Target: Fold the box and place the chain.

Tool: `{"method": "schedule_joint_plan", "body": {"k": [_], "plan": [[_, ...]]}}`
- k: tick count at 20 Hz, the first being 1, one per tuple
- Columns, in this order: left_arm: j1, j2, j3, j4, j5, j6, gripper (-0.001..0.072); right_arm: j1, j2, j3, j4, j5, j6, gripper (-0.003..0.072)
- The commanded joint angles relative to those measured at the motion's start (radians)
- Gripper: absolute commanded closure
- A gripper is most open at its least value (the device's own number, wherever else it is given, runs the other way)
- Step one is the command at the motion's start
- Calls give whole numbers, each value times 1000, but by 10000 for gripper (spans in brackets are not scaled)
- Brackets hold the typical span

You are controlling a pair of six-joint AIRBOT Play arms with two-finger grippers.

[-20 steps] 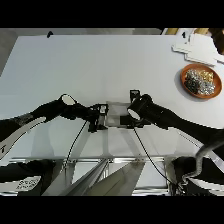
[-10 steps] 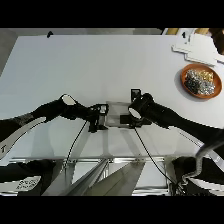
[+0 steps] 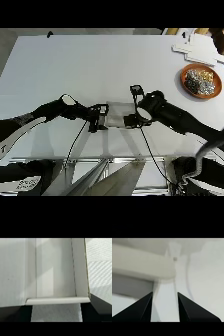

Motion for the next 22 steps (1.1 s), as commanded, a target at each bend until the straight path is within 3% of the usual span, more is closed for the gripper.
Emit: {"method": "schedule_joint_plan", "body": {"k": [1, 3, 5, 8, 12, 19, 20, 21, 22], "plan": [[0, 1, 1, 0, 0, 0, 557, -12, 191, 49, -61, 89, -212, 351], [0, 1, 1, 0, -1, 0, 557, -77, 279, 132, -190, 87, -272, 360], [0, 1, 1, 0, 0, 0, 557, -235, 303, 222, -254, 86, -391, 421], [0, 1, 1, 0, 0, 0, 557, -567, 249, 301, -198, -40, -556, 421], [0, 1, 1, 0, 0, 0, 557, -922, 70, 335, -23, -200, -681, 421], [0, 1, 1, 0, 0, 0, 557, -1122, -220, 335, -20, -310, -706, 429], [0, 1, 1, 0, 0, 0, 557, -1133, -250, 335, -20, -341, -706, 443], [0, 1, 1, 0, 0, 0, 557, -1143, -281, 335, -20, -369, -706, 519], [0, 1, 1, 0, 0, 0, 557, -1152, -307, 335, -20, -380, -706, 529]]}}
